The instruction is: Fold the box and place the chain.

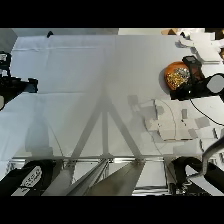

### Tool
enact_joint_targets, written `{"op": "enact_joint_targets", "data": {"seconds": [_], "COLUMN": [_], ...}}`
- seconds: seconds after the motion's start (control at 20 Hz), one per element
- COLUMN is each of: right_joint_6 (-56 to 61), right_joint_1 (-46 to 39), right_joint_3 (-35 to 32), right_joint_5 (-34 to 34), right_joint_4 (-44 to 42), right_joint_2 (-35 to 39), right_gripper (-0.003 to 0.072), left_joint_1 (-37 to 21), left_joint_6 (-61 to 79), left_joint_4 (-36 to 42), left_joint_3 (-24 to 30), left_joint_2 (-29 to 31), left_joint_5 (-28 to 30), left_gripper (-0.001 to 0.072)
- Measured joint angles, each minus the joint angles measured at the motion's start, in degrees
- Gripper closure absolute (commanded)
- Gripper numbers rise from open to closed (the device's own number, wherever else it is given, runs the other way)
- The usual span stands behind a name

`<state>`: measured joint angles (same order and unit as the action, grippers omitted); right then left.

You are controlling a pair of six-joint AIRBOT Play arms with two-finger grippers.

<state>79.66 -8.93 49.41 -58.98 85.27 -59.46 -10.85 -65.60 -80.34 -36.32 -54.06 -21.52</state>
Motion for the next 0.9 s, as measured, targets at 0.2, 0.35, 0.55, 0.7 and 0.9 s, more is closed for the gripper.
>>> {"op": "enact_joint_targets", "data": {"seconds": [0.2,0.35,0.55,0.7,0.9], "right_joint_6": [0.0,0.0,0.0,2.0,9.2], "right_joint_1": [0.0,0.0,0.0,0.0,0.0], "right_joint_3": [0.0,0.0,0.0,0.0,0.0], "right_joint_5": [0.0,-0.1,-1.3,-2.4,-4.0], "right_joint_4": [0.0,0.0,0.2,3.4,10.9], "right_joint_2": [0.0,0.0,0.0,0.0,0.0], "right_gripper": [0.0676,0.0675,0.0458,0.0367,0.036], "left_joint_1": [0.0,0.0,0.0,0.0,0.0], "left_joint_6": [0.0,0.0,0.0,0.0,0.0], "left_joint_4": [0.0,0.0,0.0,0.0,0.0], "left_joint_3": [0.0,0.0,0.0,0.0,0.0], "left_joint_2": [0.0,0.0,0.0,0.0,0.0], "left_joint_5": [-0.2,-0.3,-0.4,-0.4,-0.4], "left_gripper": [0.0011,0.0011,0.0011,0.0011,0.0011]}}
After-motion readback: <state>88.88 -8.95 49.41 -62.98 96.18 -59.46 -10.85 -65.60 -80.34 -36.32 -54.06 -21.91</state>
